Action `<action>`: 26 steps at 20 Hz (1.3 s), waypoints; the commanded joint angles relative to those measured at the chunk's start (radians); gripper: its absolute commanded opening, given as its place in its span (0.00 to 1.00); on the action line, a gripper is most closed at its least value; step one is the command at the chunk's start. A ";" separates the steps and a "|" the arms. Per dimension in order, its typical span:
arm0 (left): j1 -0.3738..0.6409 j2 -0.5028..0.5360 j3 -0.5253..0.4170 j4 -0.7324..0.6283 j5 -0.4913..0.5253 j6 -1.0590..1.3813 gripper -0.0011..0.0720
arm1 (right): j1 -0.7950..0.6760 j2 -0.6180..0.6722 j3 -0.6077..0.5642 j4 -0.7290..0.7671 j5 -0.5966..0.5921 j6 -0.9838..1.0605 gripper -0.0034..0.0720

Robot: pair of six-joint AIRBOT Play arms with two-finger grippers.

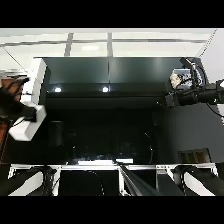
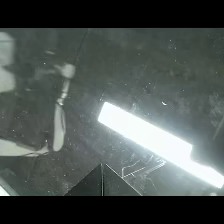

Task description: Fold the box and place the chain.

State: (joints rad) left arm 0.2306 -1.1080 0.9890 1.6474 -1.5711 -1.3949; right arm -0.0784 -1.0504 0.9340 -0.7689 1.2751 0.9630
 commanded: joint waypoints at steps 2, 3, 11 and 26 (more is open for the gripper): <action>0.351 0.027 -0.098 -0.062 0.110 0.116 0.44 | 0.000 0.001 -0.001 0.000 -0.006 -0.017 0.06; 0.384 0.027 -0.098 -0.091 0.145 0.169 0.44 | 0.000 0.001 -0.001 0.000 -0.014 -0.017 0.06; 0.412 -0.031 -0.119 -0.318 0.448 0.479 0.43 | 0.000 0.001 -0.001 0.000 -0.031 -0.016 0.06; 0.366 -0.134 -0.006 -0.355 0.545 0.478 0.99 | 0.000 0.000 -0.001 0.000 -0.054 0.013 0.06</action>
State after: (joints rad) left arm 0.6128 -1.2480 0.9184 1.3010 -0.9901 -0.9154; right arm -0.0784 -1.0500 0.9337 -0.7689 1.2240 0.9676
